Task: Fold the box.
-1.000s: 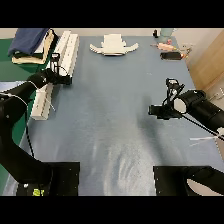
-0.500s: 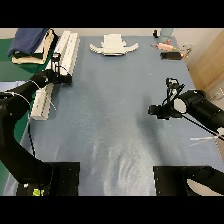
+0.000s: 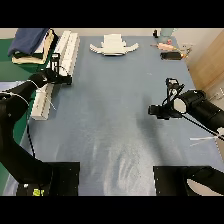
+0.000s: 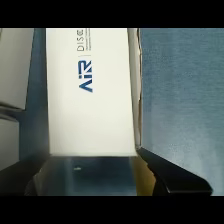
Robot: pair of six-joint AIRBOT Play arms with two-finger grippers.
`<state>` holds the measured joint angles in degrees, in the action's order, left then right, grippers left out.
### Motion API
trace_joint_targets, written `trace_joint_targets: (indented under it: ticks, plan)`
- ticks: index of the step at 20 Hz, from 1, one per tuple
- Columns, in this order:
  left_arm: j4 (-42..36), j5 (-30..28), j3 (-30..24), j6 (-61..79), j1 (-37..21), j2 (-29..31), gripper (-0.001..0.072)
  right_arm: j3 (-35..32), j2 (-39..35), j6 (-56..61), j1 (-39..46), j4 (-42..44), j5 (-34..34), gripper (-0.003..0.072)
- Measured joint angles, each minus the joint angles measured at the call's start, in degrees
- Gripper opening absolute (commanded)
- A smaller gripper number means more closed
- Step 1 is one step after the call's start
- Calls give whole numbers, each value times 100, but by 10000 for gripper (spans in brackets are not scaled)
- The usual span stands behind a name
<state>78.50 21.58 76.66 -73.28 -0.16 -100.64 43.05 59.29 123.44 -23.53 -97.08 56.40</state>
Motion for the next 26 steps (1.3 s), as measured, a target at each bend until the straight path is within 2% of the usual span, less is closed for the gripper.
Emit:
trace_joint_targets:
  ticks: [4,7,8,9,13,16,21,24,26]
  plan:
    - [57,1025,15,22,-162,455,696,0,0,0,0,28,20,5]
    - [221,2059,94,31,-232,879,691,0,0,-2,0,105,90,5]
    - [249,2446,136,35,-254,1025,466,0,0,-39,0,142,122,5]
    - [262,2789,175,33,-256,1154,21,0,0,-118,0,199,125,5]
    - [111,4096,352,83,-181,1650,12,177,101,-566,0,557,160,5]
    - [-177,4498,247,7,96,2090,11,619,380,-866,-4,802,157,5]
    - [-350,4306,-855,-468,1023,3112,11,1517,966,-1268,-9,1440,157,5]
    - [-372,4107,-1534,-824,1572,3591,15,1812,1172,-1386,-11,1891,144,5]
    - [-378,4050,-1790,-1003,1823,3766,15,1902,1235,-1416,-11,2120,144,5]
